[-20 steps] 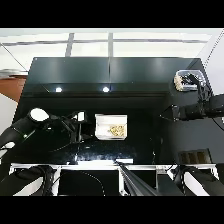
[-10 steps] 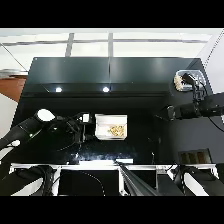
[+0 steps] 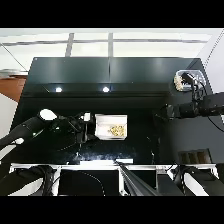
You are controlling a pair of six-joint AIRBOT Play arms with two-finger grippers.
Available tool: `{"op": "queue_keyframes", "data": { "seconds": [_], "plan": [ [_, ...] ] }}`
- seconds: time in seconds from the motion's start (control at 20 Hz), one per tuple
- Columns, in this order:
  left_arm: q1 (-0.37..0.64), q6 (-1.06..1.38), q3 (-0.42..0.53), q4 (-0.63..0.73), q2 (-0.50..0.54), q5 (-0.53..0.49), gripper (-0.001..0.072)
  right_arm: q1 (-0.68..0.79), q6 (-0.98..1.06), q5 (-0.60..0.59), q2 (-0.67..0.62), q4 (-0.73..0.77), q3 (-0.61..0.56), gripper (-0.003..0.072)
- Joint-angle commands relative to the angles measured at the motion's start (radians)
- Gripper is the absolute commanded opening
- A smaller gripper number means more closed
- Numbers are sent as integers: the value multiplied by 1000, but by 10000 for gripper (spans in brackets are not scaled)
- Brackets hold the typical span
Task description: Fold the box and place the chain.
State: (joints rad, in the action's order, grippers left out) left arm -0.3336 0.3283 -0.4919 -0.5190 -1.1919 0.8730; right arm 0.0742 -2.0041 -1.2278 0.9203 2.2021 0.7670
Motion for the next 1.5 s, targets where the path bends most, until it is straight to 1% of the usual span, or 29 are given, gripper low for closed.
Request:
{"op": "queue_keyframes", "data": {
  "seconds": [0.0,0.25,0.35,0.4,0.45,0.55,0.6,0.65,0.8,0.9,1.0,1.1,1.2,1.35,1.45],
  "plan": [
    [-2,13,-6,5,-17,-3,707,-1,0,9,1,0,-1,707],
    [-3,28,-6,4,-18,-5,704,-2,0,16,1,0,-1,706],
    [-5,29,-6,4,-18,-5,668,-2,0,24,1,0,-1,706],
    [-11,29,-6,-2,-18,-6,571,-2,0,32,1,0,-1,707],
    [-18,29,-6,-15,-19,-6,455,-2,0,43,1,2,-1,707],
    [-36,29,-6,-35,-19,-10,351,-41,37,93,1,31,-1,706],
    [-40,28,-6,-46,-19,-9,343,-87,93,136,1,64,0,706],
    [-45,28,-6,-47,-19,-11,343,-141,103,190,2,84,0,707],
    [-46,22,-6,-48,-20,-18,343,-313,105,370,25,82,19,707],
    [-46,21,-6,-48,-20,-19,343,-403,91,436,72,78,58,707],
    [-46,15,-6,-46,-20,-27,343,-474,-9,484,115,67,74,707],
    [-46,12,-6,-46,-20,-29,343,-513,-112,472,149,67,74,706],
    [-46,12,-6,-46,-20,-29,344,-530,-180,428,161,67,74,706],
    [-46,12,-6,-46,-20,-29,349,-547,-254,385,161,60,74,706],
    [-46,12,-6,-46,-20,-29,349,-560,-261,358,162,26,74,706]
  ]
}}
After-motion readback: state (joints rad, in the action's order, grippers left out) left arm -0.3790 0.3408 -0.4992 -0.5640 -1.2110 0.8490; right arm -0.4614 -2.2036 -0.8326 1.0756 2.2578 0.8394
